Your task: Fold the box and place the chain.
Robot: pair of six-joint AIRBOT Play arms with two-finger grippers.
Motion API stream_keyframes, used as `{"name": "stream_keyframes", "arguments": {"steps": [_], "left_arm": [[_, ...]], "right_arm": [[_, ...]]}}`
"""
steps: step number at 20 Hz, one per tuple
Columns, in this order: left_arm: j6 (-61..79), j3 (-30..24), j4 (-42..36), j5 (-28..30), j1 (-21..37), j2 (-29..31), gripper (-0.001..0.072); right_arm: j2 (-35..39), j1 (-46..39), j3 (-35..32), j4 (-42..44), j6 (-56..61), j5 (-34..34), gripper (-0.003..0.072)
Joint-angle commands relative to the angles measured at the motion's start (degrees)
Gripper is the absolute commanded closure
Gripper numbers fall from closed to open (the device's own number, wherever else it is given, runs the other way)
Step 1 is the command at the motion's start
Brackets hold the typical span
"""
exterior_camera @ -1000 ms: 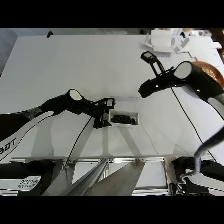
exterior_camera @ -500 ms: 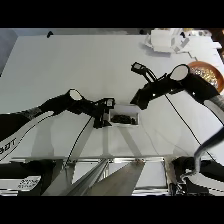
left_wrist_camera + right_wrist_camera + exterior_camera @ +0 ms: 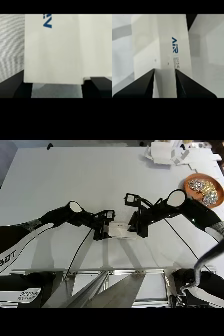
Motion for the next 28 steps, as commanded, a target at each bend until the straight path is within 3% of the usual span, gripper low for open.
{"name": "stream_keyframes", "arguments": {"steps": [1,6,12,17,19,23,28], "left_arm": [[0.0,0.0,0.0,0.0,0.0,0.0,0.0538],[0.0,0.0,0.0,0.0,0.0,0.0,0.0538],[0.0,0.0,0.0,0.0,0.0,0.0,0.0538],[0.0,0.0,0.0,0.0,0.0,0.0,0.0538],[0.0,0.0,0.0,0.0,0.0,0.0,0.0538],[0.0,0.0,0.0,0.0,0.0,0.0,0.0538],[0.0,0.0,0.0,0.0,0.0,0.0,0.0538]], "right_arm": [[0.3,3.3,-0.4,-1.6,-0.7,-5.1,0.039],[0.3,5.5,-0.4,-1.9,-0.3,-5.2,0.0391],[0.3,6.2,-0.4,-10.9,5.5,-6.4,0.0391],[0.3,6.2,-0.4,-9.2,5.9,-8.0,0.0403],[0.3,6.2,-0.4,-9.0,5.9,-7.8,0.047],[0.5,6.2,-0.4,-9.0,5.9,-7.8,0.0515],[3.0,6.1,-0.4,-9.2,5.9,-8.9,0.0515]]}}
